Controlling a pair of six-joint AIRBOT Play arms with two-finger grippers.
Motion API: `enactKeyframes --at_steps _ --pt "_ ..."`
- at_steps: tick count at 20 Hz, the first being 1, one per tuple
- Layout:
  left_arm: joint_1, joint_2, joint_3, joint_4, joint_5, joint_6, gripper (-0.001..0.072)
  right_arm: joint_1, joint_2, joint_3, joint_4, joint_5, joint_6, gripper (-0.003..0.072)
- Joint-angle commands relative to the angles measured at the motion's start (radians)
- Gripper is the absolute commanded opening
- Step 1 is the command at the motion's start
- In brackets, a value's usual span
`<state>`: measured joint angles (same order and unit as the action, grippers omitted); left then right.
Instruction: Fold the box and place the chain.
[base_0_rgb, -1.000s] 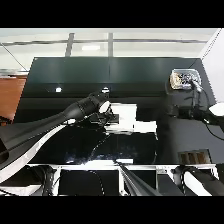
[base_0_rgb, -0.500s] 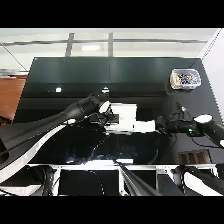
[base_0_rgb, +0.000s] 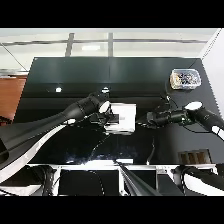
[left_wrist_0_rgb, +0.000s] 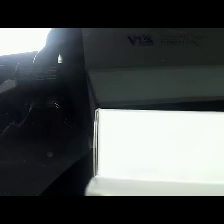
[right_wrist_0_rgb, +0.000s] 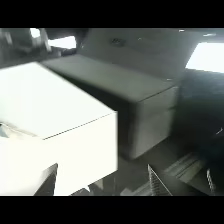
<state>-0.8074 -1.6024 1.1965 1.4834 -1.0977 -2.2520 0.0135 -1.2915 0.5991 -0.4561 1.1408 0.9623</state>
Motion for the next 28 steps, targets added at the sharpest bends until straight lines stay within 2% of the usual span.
enactKeyframes --at_steps 1,2,4,9,13,18,21,25,28 --pt "0.000 0.000 0.000 0.000 0.002 0.000 0.0032 0.008 -0.005 0.039 -0.002 0.081 -0.012 0.0619" --pt "0.000 0.000 0.000 0.000 0.002 0.000 0.0032 0.008 -0.004 0.039 0.004 0.073 -0.009 0.0619" --pt "0.000 0.000 0.000 0.000 0.005 0.000 0.0032 0.008 -0.004 0.040 0.017 0.066 0.011 0.0524" --pt "0.000 0.000 0.000 0.000 0.017 0.000 0.0032 0.029 -0.004 0.046 -0.018 0.055 0.073 0.0524" --pt "-0.001 0.000 0.000 0.000 0.017 0.000 0.0032 0.132 -0.004 0.091 -0.087 -0.038 0.216 0.0524" --pt "0.000 0.000 0.000 0.000 0.018 0.000 0.0032 0.298 -0.004 0.222 -0.397 -0.087 0.545 0.0524" --pt "0.000 0.000 0.000 0.000 0.018 0.000 0.0032 0.381 -0.005 0.257 -0.559 -0.121 0.756 0.0524" --pt "0.000 0.000 0.000 0.000 0.017 0.000 0.0032 0.482 -0.013 0.304 -0.700 -0.137 0.919 0.0523" --pt "-0.001 0.000 0.000 0.000 0.017 0.000 0.0031 0.547 -0.040 0.350 -0.845 -0.097 1.028 0.0522"
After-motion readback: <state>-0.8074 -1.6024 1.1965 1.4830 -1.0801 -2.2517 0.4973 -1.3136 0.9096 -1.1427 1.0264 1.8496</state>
